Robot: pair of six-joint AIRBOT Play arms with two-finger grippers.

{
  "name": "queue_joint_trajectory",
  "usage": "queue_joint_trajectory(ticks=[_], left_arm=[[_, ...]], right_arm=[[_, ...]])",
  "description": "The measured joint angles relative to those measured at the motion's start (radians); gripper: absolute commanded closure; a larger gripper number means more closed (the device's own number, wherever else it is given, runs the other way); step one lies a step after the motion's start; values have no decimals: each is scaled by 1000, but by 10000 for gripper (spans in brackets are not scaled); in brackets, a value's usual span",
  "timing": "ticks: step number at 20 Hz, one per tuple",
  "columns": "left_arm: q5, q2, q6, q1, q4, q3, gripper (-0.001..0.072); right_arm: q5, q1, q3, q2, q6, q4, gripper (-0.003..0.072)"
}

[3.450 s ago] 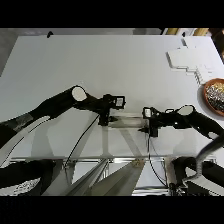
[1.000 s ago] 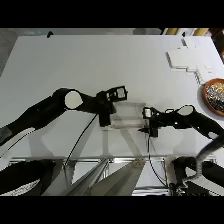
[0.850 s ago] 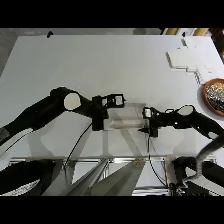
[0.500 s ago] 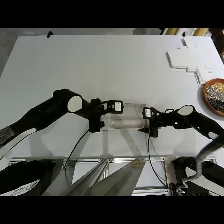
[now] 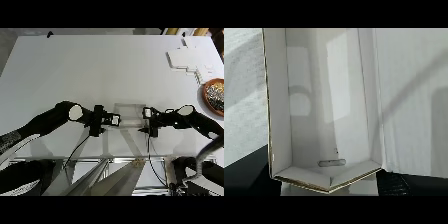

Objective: Fold the box and place the chain.

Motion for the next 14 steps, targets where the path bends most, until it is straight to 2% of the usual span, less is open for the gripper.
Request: queue_joint_trajectory(ticks=[4, 7, 14], left_arm=[[53, -14, 21, -11, -60, -6, 210], [80, -27, 25, -20, -94, -8, 307], [160, -42, 25, -27, -121, -8, 328]], right_arm=[[0, 0, 0, 0, 0, 0, 283], [0, 0, 0, 0, 0, 0, 283], [-2, 0, 0, 0, 0, 0, 283]])
